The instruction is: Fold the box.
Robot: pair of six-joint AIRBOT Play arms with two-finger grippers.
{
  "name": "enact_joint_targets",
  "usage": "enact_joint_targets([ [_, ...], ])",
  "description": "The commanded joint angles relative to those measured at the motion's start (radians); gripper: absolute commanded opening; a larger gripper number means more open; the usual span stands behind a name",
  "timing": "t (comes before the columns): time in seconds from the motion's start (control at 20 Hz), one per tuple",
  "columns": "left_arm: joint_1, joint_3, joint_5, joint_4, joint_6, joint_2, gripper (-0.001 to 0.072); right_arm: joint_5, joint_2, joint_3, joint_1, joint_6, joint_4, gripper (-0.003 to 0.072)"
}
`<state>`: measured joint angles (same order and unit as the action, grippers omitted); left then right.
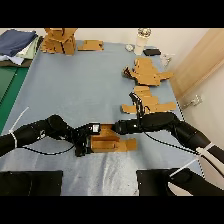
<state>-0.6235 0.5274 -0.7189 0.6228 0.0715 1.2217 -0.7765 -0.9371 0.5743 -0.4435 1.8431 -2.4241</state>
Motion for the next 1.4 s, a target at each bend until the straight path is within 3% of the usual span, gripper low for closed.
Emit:
enact_joint_targets([
  [0.0,0.000,0.000,-0.006,0.006,0.000,0.000,0.0396,0.073,-0.064,0.020,-0.001,0.065,0.000,0.0002],
  [0.35,0.000,0.000,-0.019,0.004,-0.005,0.000,0.0396,0.085,-0.217,0.023,-0.072,0.130,0.001,0.0002],
  [0.75,0.000,0.000,-0.017,0.004,-0.005,0.000,0.0396,0.094,-0.216,0.028,-0.096,0.157,0.105,0.0000],
  [1.0,0.000,0.000,-0.016,0.005,-0.005,0.000,0.0396,0.031,-0.013,0.081,-0.085,0.124,0.281,0.0000],
  [1.15,0.000,0.000,-0.016,0.005,-0.005,0.000,0.0396,-0.128,0.166,0.082,-0.086,0.058,0.375,0.0001],
  [1.35,0.000,0.000,-0.016,0.005,-0.005,0.000,0.0396,-0.341,0.319,-0.013,-0.179,0.108,0.343,0.0002],
])
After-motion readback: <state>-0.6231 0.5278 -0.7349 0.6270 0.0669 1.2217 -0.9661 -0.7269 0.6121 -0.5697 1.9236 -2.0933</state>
